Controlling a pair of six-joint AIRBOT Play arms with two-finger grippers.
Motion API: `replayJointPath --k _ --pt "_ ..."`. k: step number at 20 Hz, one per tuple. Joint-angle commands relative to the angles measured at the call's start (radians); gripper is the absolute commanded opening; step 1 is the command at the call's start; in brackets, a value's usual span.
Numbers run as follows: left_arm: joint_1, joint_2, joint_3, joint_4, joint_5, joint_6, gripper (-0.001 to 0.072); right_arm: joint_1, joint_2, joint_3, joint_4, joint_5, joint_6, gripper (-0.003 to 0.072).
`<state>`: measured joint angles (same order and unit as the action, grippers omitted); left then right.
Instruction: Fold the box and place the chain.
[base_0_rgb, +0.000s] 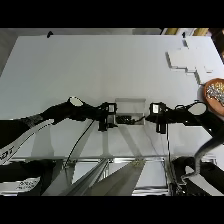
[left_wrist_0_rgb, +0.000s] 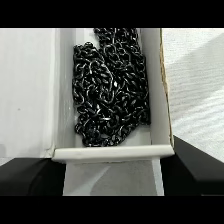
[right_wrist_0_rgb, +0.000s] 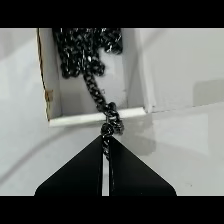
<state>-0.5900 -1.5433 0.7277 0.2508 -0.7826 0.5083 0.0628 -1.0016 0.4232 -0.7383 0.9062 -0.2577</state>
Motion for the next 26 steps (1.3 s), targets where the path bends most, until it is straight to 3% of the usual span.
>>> replayJointPath --k 1,5,9,13,18,20,22,26 --pt "0.0 0.001 0.0 0.0 0.0 0.0 0.0135 0.0 0.154 0.0 -0.002 0.033 0.218 0.0021" --pt "0.0 0.001 0.0 0.0 0.0 0.0 0.0135 0.0 0.314 0.0 0.025 0.056 0.348 0.0021" --pt "0.0 0.001 0.0 0.0 0.0 0.0 0.0135 0.07 0.33 0.0 0.277 0.041 0.358 0.0022" --pt "0.0 0.001 0.0 0.0 0.0 0.0 0.0135 0.274 0.29 0.0 0.369 -0.172 0.354 0.0022" --pt "0.0 0.001 0.0 0.0 0.0 0.0 0.0135 0.462 0.116 0.0 0.365 -0.367 0.356 0.0029" --pt "0.0 0.001 0.0 0.0 0.0 0.0 0.0135 0.457 0.086 0.0 0.361 -0.36 0.36 0.0132" --pt "0.0 0.001 0.0 0.0 0.0 0.0 0.0135 0.414 0.089 0.027 0.319 -0.303 0.361 0.0177" --pt "0.0 0.001 0.0 0.0 0.0 0.0 0.0135 0.193 0.12 0.158 0.102 0.003 0.392 0.018"
